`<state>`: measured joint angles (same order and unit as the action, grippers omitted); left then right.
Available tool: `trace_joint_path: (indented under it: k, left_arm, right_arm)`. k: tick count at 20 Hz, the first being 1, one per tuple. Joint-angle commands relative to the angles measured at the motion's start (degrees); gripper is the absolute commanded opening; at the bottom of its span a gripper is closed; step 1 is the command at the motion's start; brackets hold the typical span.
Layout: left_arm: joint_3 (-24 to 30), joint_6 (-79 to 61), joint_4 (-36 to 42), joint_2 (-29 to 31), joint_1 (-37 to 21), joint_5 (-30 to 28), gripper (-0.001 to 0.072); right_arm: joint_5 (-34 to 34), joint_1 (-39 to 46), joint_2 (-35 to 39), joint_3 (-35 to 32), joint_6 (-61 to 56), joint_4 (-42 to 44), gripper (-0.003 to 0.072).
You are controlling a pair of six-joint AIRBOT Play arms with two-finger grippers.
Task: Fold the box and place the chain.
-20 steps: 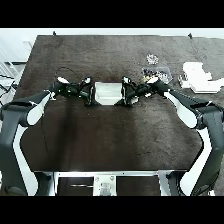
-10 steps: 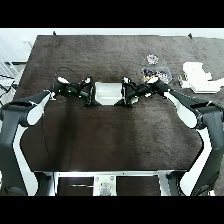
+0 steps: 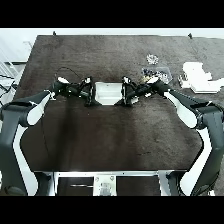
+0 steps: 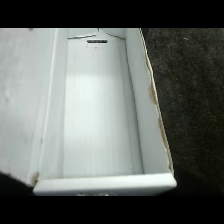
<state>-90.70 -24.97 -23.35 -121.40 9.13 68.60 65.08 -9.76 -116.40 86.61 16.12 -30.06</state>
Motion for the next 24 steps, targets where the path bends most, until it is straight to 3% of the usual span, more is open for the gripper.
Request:
trace_joint_path:
  k: [1,16,19,20,24]
  left_arm:
    - [0.0,0.0,0.0,0.0,0.0,-0.2,0.0428]
    - [0.0,0.0,0.0,0.0,0.0,-0.2,0.0428]
    - [0.0,0.0,0.0,0.0,0.0,-0.2,0.0428]
    - [0.0,0.0,0.0,0.0,0.0,-0.2,0.0429]
    - [0.0,0.0,0.0,0.0,0.0,-0.2,0.0429]
  right_arm:
    - [0.1,0.0,0.0,0.0,0.0,0.0,0.0489]
    - [0.1,-0.1,0.0,0.0,0.0,0.5,0.0491]
    - [0.1,0.5,0.2,0.2,0.0,0.6,0.0589]
    - [0.1,0.8,0.3,0.2,-0.1,0.6,0.0655]
    - [1.9,1.9,1.8,0.2,-1.0,-0.7,0.0657]
